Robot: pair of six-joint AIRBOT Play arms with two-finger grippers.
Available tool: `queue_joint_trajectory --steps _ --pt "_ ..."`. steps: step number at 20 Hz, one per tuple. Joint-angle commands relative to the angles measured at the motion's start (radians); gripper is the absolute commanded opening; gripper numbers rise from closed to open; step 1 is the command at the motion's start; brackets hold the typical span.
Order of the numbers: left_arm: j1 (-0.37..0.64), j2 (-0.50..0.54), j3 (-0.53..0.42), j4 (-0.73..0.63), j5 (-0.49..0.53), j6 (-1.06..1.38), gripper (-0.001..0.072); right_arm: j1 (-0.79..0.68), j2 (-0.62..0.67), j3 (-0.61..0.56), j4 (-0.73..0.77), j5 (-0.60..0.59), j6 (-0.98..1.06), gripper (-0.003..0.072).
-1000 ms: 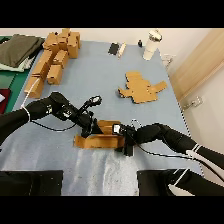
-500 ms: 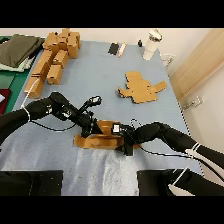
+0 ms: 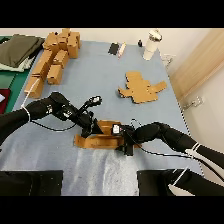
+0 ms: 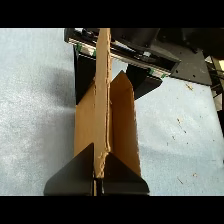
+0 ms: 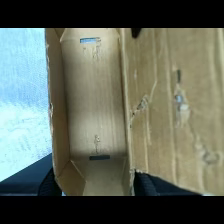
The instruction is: Fold the box.
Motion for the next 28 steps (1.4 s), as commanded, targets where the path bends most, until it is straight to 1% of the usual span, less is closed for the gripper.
queue_joint_trajectory --steps 1,5,7,13,15,16,17,18,19,20,22,24,25,26,27,28 --pt "0.000 0.000 0.000 0.000 0.000 0.000 0.0012 0.000 -0.001 0.001 -0.006 0.002 0.001 0.0501" --pt "0.000 0.000 0.000 0.000 0.005 0.001 0.0012 0.000 -0.001 0.001 -0.007 0.002 0.001 0.0501" --pt "0.000 0.000 0.000 -0.001 0.026 0.001 0.0012 0.000 -0.001 0.001 -0.007 0.002 0.001 0.0501" --pt "0.000 0.000 0.000 0.000 0.027 -0.001 0.0012 0.000 -0.001 0.001 -0.007 0.002 0.001 0.0501" --pt "0.000 0.000 0.000 0.001 0.043 -0.037 0.0014 0.000 -0.001 0.001 -0.007 0.002 0.001 0.0501" --pt "0.003 0.001 0.000 0.002 0.058 -0.072 0.0070 0.000 -0.001 0.001 -0.007 0.002 0.001 0.0501" --pt "0.008 0.001 0.000 0.002 0.074 -0.113 0.0331 0.000 -0.001 0.001 -0.007 0.002 0.001 0.0501" --pt "0.016 0.003 0.000 0.006 0.087 -0.186 0.0550 0.000 -0.001 0.001 -0.007 0.002 0.001 0.0501" --pt "0.029 0.010 0.000 0.029 0.082 -0.270 0.0652 0.000 -0.001 0.001 -0.007 0.002 0.001 0.0501" --pt "0.045 0.025 0.003 0.079 0.064 -0.340 0.0662 0.000 -0.001 0.001 -0.008 0.001 0.001 0.0501" --pt "0.084 0.084 0.016 0.267 0.013 -0.518 0.0662 0.000 -0.001 0.001 -0.007 -0.001 0.001 0.0501" --pt "0.108 0.156 0.021 0.405 -0.069 -0.702 0.0658 0.000 -0.001 0.001 -0.007 -0.002 0.001 0.0501" --pt "0.110 0.188 0.021 0.434 -0.130 -0.783 0.0594 0.000 -0.001 0.001 -0.007 -0.002 0.001 0.0501" --pt "0.106 0.209 0.021 0.439 -0.195 -0.849 0.0322 0.000 -0.001 0.001 -0.007 -0.002 0.001 0.0501" --pt "0.094 0.222 0.020 0.426 -0.277 -0.913 0.0015 0.000 -0.001 0.001 -0.007 -0.002 0.001 0.0501" --pt "0.071 0.224 0.016 0.399 -0.327 -0.988 0.0011 0.000 -0.001 0.001 -0.007 -0.002 0.001 0.0501"
